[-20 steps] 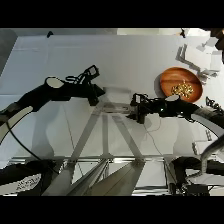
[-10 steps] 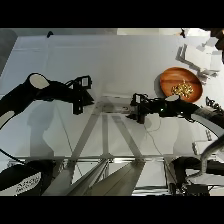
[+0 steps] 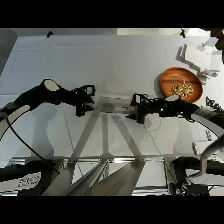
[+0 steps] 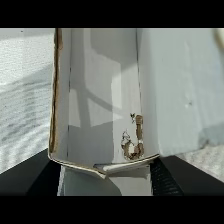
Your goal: Fold the box and place the chain.
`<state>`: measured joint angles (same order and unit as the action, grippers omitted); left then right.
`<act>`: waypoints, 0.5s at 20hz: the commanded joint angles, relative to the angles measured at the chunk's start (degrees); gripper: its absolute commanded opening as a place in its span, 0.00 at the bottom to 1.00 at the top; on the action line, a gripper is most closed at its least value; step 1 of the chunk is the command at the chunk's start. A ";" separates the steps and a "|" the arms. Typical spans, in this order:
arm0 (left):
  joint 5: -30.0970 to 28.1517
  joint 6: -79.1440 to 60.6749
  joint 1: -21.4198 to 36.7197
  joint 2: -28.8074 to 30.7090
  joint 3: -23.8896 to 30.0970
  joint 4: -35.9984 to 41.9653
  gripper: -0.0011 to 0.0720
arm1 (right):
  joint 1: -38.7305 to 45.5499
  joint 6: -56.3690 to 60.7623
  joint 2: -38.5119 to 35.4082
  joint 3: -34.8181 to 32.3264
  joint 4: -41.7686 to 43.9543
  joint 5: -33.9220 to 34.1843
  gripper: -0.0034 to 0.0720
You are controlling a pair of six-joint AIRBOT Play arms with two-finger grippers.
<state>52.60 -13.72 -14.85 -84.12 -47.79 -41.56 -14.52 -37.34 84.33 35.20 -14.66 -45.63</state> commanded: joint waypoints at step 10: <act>-1.42 -4.52 0.07 -1.90 0.04 5.16 0.48 | -0.04 0.02 -0.04 0.02 0.02 0.00 0.72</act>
<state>50.61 -17.93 -14.81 -85.95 -47.79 -37.26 -14.52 -37.32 84.33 35.20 -14.63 -45.63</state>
